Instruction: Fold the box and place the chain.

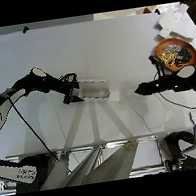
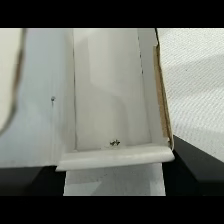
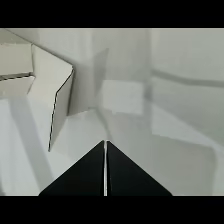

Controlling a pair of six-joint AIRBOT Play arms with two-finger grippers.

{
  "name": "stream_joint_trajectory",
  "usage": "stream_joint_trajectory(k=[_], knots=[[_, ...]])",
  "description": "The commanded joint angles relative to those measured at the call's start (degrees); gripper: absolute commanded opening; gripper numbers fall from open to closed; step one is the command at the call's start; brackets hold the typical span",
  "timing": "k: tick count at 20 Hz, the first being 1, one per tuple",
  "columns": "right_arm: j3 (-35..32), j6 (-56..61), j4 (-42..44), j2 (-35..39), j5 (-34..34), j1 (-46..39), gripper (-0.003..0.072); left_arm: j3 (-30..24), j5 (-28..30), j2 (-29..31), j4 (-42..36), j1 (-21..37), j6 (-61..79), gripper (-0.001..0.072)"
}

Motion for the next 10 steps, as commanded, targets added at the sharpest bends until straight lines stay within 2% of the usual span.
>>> stream_joint_trajectory(k=[1,6,10], knots=[[-3.67,-2.12,8.72,-2.82,-2.60,2.19,0.0005,0.00,0.00,-0.04,0.02,0.00,0.02,0.0208],[-3.85,0.00,14.12,-4.48,-12.90,11.26,0.0004,0.00,0.00,-0.04,0.02,0.00,0.02,0.0208],[-3.85,2.29,16.55,-7.78,-13.44,15.17,0.0004,0.00,0.00,-0.04,0.02,0.00,0.02,0.0208]])
